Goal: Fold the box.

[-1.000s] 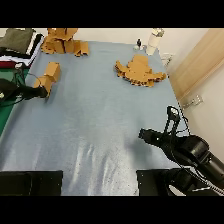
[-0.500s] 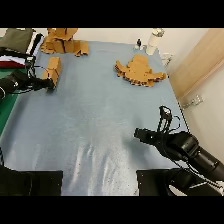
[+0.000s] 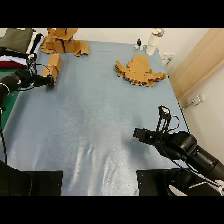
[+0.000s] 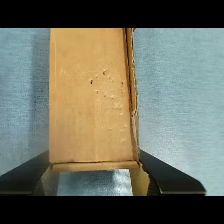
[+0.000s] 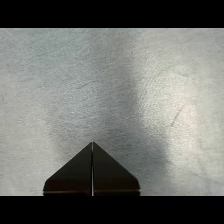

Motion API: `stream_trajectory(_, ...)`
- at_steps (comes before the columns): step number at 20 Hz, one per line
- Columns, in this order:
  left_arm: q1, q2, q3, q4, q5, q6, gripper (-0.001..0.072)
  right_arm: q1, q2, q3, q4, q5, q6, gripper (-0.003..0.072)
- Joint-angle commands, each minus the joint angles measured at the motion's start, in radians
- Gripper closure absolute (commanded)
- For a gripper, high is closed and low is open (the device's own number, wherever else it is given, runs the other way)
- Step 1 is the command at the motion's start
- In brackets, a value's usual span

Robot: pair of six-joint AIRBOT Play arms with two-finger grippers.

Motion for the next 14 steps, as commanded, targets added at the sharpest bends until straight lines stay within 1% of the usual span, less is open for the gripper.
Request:
stream_trajectory(1,-0.001,-0.012,0.008,0.003,-0.006,0.038,0.0208,0.001,0.0,0.001,0.0,0.004,0.0,0.0685)
stream_trajectory(3,-0.001,-0.014,0.008,0.004,-0.011,0.048,0.0208,0.001,0.0,0.001,0.0,0.004,0.0,0.0686)
stream_trajectory(8,-0.001,-0.014,0.008,0.095,-0.078,0.048,0.0205,0.001,0.0,0.001,0.0,0.005,0.0,0.0685)
stream_trajectory(12,-0.002,-0.014,0.007,0.1,-0.094,0.048,0.0203,0.001,0.0,0.001,0.0,0.005,0.0,0.0685)
stream_trajectory(13,-0.003,-0.014,0.008,0.1,-0.094,0.047,0.0133,0.001,0.0,0.001,0.0,0.005,0.0,0.0685)
stream_trajectory(14,-0.003,-0.014,0.008,0.1,-0.092,0.044,0.0017,0.001,0.0,0.001,0.0,0.005,0.0,0.0685)
